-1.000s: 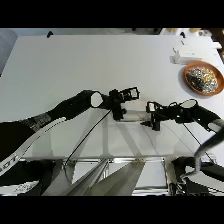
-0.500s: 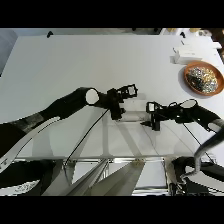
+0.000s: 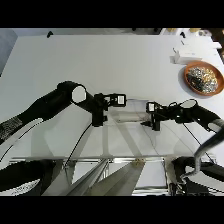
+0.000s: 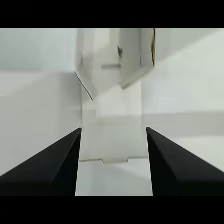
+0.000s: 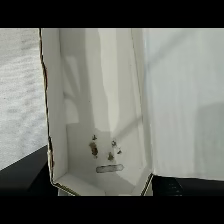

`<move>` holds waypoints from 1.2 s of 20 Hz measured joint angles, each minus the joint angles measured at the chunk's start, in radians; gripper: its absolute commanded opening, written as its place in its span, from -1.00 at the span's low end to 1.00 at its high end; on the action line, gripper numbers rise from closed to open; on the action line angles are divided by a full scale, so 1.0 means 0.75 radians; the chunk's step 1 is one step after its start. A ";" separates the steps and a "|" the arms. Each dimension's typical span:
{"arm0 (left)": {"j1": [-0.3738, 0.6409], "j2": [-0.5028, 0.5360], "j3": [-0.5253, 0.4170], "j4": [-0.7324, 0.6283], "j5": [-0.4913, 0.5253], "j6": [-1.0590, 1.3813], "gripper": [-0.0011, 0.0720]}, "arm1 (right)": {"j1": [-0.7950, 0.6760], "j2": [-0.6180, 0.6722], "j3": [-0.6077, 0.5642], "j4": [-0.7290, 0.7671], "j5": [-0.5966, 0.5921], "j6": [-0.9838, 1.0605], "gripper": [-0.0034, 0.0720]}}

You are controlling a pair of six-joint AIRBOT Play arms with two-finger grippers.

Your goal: Fold the box and place the chain.

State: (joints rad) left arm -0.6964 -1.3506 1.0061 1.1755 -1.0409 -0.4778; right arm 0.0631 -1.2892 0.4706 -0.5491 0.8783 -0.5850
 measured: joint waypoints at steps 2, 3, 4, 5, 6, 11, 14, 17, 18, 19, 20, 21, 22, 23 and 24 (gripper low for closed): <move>0.005 -0.003 -0.025 0.018 -0.001 0.101 0.21 | 0.000 0.001 0.000 0.000 0.000 0.001 0.19; 0.007 -0.012 -0.036 0.022 0.007 0.154 0.21 | 0.000 0.001 0.000 0.000 0.000 0.001 0.19; 0.008 -0.022 -0.042 0.019 0.013 0.196 0.21 | 0.000 0.000 0.000 0.000 0.000 0.001 0.19; 0.008 -0.038 -0.047 0.004 0.033 0.230 0.21 | 0.000 0.001 0.000 0.001 0.000 0.001 0.19; 0.008 -0.055 -0.051 -0.011 0.043 0.255 0.21 | 0.000 0.001 0.000 0.001 0.000 0.001 0.19; -0.007 -0.134 -0.058 -0.124 0.162 0.316 0.05 | 0.000 0.001 0.000 0.001 0.001 0.001 0.19; -0.016 -0.154 -0.059 -0.169 0.200 0.324 0.05 | 0.000 0.001 0.000 0.001 0.000 0.001 0.19; -0.029 -0.162 -0.059 -0.192 0.200 0.329 0.02 | 0.000 0.001 0.000 0.001 0.001 0.001 0.19; -0.036 -0.165 -0.059 -0.198 0.200 0.330 -0.13 | 0.000 0.001 0.000 0.001 0.001 0.001 0.19; -0.043 -0.168 -0.059 -0.201 0.199 0.331 -0.30 | 0.000 0.001 0.000 0.001 0.001 0.001 0.19; -0.050 -0.173 -0.059 -0.208 0.198 0.333 -0.31 | 0.000 0.001 0.000 0.001 0.001 0.001 0.19; -0.055 -0.179 -0.059 -0.214 0.199 0.333 -0.39 | 0.000 0.001 0.000 0.001 0.001 0.001 0.19; -0.061 -0.184 -0.059 -0.218 0.205 0.333 -0.59 | 0.000 0.001 0.000 0.001 0.001 0.001 0.19; -0.063 -0.189 -0.059 -0.221 0.214 0.334 -0.60 | 0.000 0.001 0.000 0.001 0.001 0.001 0.19; -0.065 -0.192 -0.059 -0.223 0.225 0.334 -0.60 | 0.000 0.001 0.000 0.001 0.001 0.001 0.19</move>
State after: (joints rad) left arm -0.7452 -1.4948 0.9619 1.0084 -0.8722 -0.2276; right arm 0.0631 -1.2888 0.4706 -0.5488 0.8787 -0.5846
